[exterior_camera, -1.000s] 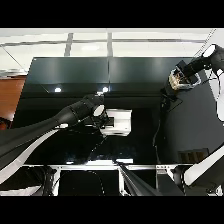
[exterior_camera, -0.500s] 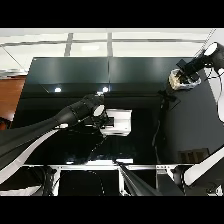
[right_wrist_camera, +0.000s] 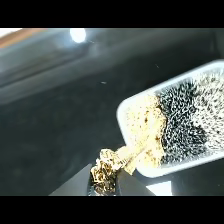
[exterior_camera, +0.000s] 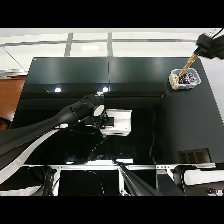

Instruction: Fold the box and place the chain.

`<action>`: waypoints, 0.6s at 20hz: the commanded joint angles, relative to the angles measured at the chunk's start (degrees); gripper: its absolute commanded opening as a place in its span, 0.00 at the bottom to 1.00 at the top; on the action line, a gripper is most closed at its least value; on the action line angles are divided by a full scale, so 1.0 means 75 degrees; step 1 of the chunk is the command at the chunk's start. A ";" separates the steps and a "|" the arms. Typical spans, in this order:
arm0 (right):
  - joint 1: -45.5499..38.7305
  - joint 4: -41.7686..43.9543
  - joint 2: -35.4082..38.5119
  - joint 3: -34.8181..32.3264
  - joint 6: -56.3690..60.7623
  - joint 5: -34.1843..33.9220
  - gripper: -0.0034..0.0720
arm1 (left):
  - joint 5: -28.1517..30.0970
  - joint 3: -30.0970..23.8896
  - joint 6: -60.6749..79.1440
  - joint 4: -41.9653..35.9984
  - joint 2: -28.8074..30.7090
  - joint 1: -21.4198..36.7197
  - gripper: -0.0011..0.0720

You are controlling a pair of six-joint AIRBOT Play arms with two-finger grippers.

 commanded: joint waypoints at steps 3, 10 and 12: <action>-0.0009 0.0953 0.2011 0.0000 -0.0781 0.0423 0.07 | 0.0029 0.0003 0.0000 0.0000 -0.0003 0.0006 0.06; 0.0854 0.1186 0.3701 -0.0449 -0.1102 0.1099 0.07 | 0.0041 0.0003 0.0000 0.0003 -0.0003 0.0006 0.06; 0.1209 0.1183 0.4144 -0.0659 -0.1137 0.1198 0.07 | 0.0038 0.0003 0.0000 0.0000 -0.0003 0.0006 0.06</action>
